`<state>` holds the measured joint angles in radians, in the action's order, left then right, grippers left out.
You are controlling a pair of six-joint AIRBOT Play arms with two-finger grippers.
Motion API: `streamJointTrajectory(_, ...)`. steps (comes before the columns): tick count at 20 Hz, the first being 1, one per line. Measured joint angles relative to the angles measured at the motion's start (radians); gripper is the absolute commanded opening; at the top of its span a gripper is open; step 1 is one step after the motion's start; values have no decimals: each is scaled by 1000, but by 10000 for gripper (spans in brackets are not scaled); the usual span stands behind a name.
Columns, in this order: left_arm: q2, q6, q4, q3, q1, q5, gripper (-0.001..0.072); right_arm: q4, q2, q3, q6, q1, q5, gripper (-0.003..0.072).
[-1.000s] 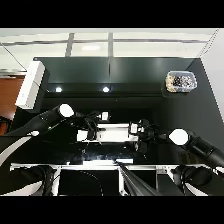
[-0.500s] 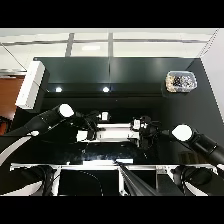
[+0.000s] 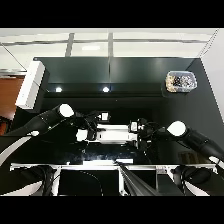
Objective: Fold the box and place the chain.
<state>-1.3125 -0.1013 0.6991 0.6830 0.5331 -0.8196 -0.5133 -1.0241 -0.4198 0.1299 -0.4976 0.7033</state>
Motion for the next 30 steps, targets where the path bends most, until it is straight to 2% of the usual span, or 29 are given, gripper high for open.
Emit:
streamJointTrajectory(6, 0, 3, -1, 0, 0, 3, 31, 74, -88, -2, 135, 64, 42, 618)
streamJointTrajectory(13, 0, 3, -1, 0, 0, 3, 31, 99, -123, -14, 168, 66, 55, 618)
streamJointTrajectory(22, 0, 4, -1, 0, 0, 3, 31, -30, -157, -40, 43, 10, 11, 618)
streamJointTrajectory(30, 0, 4, -1, 0, 0, 3, 31, -67, -163, -43, 0, 2, -10, 618)
